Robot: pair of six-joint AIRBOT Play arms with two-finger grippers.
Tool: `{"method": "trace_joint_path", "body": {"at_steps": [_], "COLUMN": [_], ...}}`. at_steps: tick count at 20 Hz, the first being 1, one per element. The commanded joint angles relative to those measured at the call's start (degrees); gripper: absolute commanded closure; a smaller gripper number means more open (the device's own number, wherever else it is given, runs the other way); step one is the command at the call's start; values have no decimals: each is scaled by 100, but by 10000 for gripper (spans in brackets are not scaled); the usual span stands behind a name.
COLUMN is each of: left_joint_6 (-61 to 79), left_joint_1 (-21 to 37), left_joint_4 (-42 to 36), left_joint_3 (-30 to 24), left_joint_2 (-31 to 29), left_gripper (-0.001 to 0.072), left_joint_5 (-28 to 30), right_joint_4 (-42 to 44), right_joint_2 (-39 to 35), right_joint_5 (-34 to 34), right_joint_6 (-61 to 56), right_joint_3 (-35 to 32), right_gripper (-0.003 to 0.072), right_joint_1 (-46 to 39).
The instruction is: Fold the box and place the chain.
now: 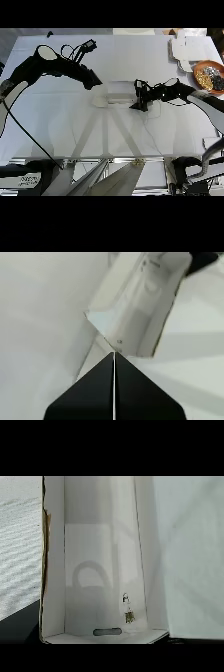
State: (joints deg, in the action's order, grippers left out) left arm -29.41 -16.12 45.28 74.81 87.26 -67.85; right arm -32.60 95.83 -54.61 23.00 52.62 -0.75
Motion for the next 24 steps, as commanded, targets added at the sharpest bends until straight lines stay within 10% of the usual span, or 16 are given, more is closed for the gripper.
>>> {"method": "trace_joint_path", "body": {"at_steps": [1,9,24], "left_joint_6": [315,1351,2533], "left_joint_1": [-83,-280,-763], "left_joint_4": [850,1119,1165], "left_joint_3": [2,2,0], "left_joint_2": [-170,417,1119], "left_gripper": [585,249,255], "left_joint_5": [-267,-149,525], "right_joint_4": [4,4,4], "right_joint_2": [-4,-4,-4], "right_joint_5": [-2,-2,-2], "right_joint_6": [-4,-4,-4], "right_joint_3": [2,2,2], "right_gripper": [289,289,289], "right_joint_1": [2,2,2]}}
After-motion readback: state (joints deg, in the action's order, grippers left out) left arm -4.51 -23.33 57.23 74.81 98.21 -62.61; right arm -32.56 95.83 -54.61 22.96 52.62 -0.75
